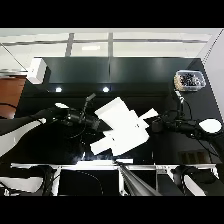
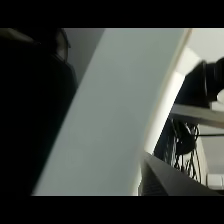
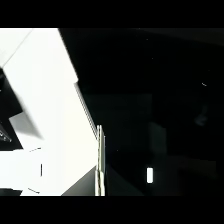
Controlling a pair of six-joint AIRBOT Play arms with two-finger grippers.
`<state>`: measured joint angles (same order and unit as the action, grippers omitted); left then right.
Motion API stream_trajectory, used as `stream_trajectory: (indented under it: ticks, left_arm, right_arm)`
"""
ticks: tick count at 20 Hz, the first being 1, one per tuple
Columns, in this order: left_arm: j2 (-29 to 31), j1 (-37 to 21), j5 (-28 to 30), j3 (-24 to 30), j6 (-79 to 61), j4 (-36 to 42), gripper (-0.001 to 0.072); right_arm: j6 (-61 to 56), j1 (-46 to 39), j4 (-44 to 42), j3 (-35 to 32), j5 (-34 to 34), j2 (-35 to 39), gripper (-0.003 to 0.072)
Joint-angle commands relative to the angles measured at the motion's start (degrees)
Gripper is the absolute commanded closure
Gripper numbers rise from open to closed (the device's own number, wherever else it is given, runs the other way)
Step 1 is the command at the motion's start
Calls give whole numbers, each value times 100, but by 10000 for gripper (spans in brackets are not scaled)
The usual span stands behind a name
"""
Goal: Fold the box and place the chain.
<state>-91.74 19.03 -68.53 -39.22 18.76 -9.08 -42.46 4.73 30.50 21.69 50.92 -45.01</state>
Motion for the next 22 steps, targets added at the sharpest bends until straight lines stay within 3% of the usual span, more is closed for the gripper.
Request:
stream_trajectory:
  ticks: [1, 3, 5, 8, 10, 11, 13, 14, 16, 17, 22]
  left_arm:
    - [-17, 227, -109, -44, -186, -243, 208]
    - [-17, 306, -94, -44, -229, -378, 220]
    - [-17, 304, -116, -42, -229, -431, 383]
    - [-17, 304, -109, -44, -225, -551, 395]
    - [-17, 304, -90, -44, -223, -673, 634]
    - [-17, 302, -63, -44, -223, -697, 685]
    - [-17, 293, -59, -44, -186, -706, 686]
    - [-15, 293, -74, -44, -184, -754, 686]
    - [0, 293, -74, -44, -177, -892, 687]
    - [22, 293, -74, -57, -175, -927, 687]
    - [448, 295, -28, -433, -116, -1873, 688]
  right_arm:
    - [-61, 2, 4, -2, 7, 2, 640]
    - [-61, 2, 4, -2, -17, 2, 640]
    - [-61, 2, 4, 0, -13, 2, 640]
    - [-63, 2, 4, -2, -13, 2, 639]
    - [-63, 2, 4, 0, -11, 2, 640]
    - [-63, 2, 4, 0, -7, 2, 639]
    - [-229, 2, -26, 0, 2, 2, 633]
    - [-345, 2, -20, 2, 2, 4, 493]
    - [-372, -44, 59, 33, 42, 4, 32]
    - [-369, -114, 278, 136, 92, 4, -19]
    - [-380, -896, 2070, 1526, 734, 4, -18]
